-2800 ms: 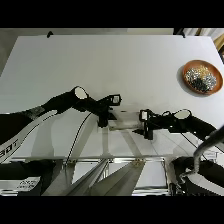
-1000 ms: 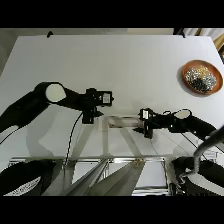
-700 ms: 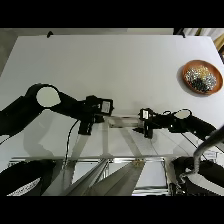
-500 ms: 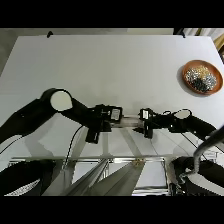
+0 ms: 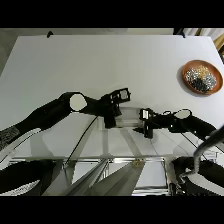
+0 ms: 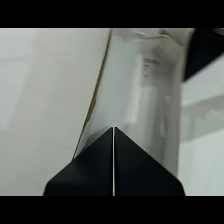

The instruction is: Fold the box and place the chain.

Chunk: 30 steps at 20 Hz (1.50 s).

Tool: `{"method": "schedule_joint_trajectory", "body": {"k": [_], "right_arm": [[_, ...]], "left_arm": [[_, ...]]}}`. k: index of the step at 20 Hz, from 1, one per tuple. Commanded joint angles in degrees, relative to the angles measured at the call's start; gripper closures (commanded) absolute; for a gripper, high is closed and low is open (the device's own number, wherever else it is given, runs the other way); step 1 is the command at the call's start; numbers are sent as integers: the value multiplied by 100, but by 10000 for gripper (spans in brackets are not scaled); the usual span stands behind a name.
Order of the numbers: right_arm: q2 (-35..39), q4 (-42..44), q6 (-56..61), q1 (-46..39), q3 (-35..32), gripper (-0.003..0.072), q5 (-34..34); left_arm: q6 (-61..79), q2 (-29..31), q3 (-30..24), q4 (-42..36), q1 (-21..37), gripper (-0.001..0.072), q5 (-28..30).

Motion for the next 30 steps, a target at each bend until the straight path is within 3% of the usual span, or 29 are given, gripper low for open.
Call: {"method": "schedule_joint_trajectory", "body": {"k": [1, 7, 15, 18, 23, 26, 30], "right_arm": [[-2, 2, -2, 4, -2, 279, 0], [-2, 2, 0, 4, -2, 279, 0], [-2, 0, 0, 4, -2, 279, 0], [-2, 2, 0, 4, -2, 279, 0], [-2, 2, -2, 4, -2, 279, -2], [-2, 2, -2, 4, -2, 279, 0], [-2, 2, -2, 4, -2, 279, -2]], "left_arm": [[-452, -219, 4, 4, 81, 706, 352], [-686, -730, 4, -131, 81, 706, 208], [-662, -575, 7, -96, 109, 706, 190], [-671, -133, 7, 529, 173, 706, 63], [-1705, 710, 4, 2627, 177, 707, -1158], [-1624, 798, -63, 2669, 160, 707, -1740], [-1071, 785, -763, 2363, 129, 706, -1045]]}}
